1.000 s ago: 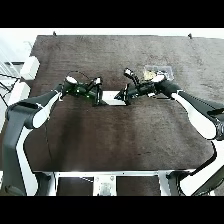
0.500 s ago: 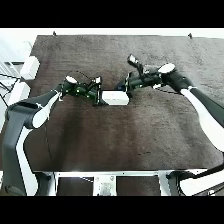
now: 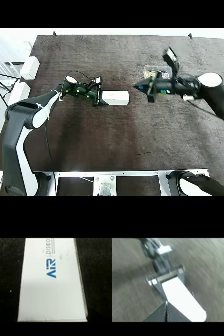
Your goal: Fold the box and place the chain.
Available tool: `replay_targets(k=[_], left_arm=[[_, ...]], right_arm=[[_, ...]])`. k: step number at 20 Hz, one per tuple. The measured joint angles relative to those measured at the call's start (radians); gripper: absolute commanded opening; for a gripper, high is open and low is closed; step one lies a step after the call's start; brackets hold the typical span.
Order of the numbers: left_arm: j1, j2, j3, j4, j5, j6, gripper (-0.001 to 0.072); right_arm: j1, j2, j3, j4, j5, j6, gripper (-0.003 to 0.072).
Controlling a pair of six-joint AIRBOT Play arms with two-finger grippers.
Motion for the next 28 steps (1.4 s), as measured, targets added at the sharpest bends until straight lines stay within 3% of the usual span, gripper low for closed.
replay_targets(k=[5,6,7,8,12,16,18,22,24,28], left_arm=[[0.0,0.0,0.0,-0.002,0.0,0.0,0.0453],[0.0,0.0,0.0,-0.003,-0.001,0.0,0.0394],[0.0,0.0,0.0,-0.004,-0.005,0.0,0.0105],[0.0,0.0,0.0,-0.01,-0.011,-0.004,0.0022],[0.019,0.036,0.004,-0.048,-0.049,-0.093,0.0014],[0.089,0.162,-0.027,-0.069,-0.023,-0.241,0.0014],[0.135,0.257,-0.084,-0.071,0.062,-0.299,0.0014],[0.232,0.437,-0.235,-0.079,0.362,-0.411,0.0017],[0.282,0.481,-0.286,-0.079,0.515,-0.474,0.0017],[0.357,0.483,-0.336,-0.078,0.715,-0.543,0.0017]], right_arm=[[-0.099,0.163,-0.226,0.003,-0.069,0.005,0.0018],[-0.113,0.176,-0.247,0.002,-0.074,0.006,0.0018],[-0.121,0.187,-0.263,0.004,-0.079,0.006,0.0018],[-0.128,0.194,-0.275,0.003,-0.081,0.006,0.0018],[-0.142,0.207,-0.296,0.004,-0.089,0.007,0.0018],[-0.15,0.211,-0.302,0.005,-0.091,0.008,0.0018],[-0.152,0.211,-0.303,0.005,-0.092,0.008,0.0018],[-0.153,0.211,-0.304,0.006,-0.092,0.009,0.0018],[-0.153,0.211,-0.304,0.006,-0.092,0.01,0.0018],[-0.153,0.209,-0.304,0.015,-0.092,0.021,0.0018]])
